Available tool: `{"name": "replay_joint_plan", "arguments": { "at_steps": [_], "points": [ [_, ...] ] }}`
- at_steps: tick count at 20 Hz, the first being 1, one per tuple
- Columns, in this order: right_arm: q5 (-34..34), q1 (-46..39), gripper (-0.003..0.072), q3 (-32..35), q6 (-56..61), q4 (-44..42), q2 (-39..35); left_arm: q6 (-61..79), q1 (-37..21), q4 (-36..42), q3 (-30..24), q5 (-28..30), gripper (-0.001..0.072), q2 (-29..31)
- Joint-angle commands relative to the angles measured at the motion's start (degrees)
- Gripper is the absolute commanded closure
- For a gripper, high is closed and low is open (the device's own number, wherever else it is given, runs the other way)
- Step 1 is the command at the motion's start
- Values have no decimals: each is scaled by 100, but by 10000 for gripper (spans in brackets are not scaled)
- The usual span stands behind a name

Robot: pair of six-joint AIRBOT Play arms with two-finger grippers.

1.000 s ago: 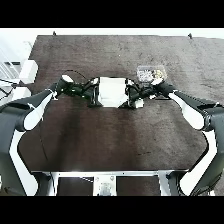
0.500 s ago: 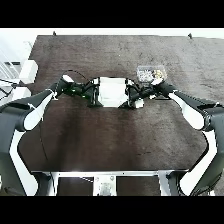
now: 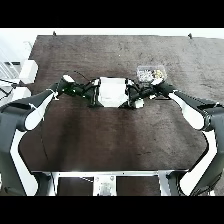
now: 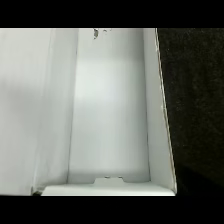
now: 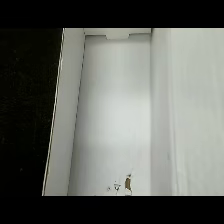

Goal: Fold the box and place the chain.

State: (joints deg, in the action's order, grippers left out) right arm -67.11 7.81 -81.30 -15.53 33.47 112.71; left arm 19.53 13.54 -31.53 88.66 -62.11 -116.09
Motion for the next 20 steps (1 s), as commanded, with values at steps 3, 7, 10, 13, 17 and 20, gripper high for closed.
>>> {"name": "replay_joint_plan", "arguments": {
  "at_steps": [3,7,10,13,17,20],
  "points": [
    [-4,7,124,2,2,-2,-2,-17,17,9,15,-4,233,-11],
    [-4,7,124,2,2,-2,-2,-17,17,13,15,-4,540,-11],
    [-4,7,124,2,2,-2,-2,-15,17,26,15,11,540,-9],
    [-4,7,124,2,2,-2,-2,-13,17,26,15,15,540,-7],
    [-4,7,124,2,2,-2,-2,0,17,28,15,15,540,-7],
    [-4,7,124,2,2,-2,-2,0,17,28,15,15,540,-7]
  ]
}}
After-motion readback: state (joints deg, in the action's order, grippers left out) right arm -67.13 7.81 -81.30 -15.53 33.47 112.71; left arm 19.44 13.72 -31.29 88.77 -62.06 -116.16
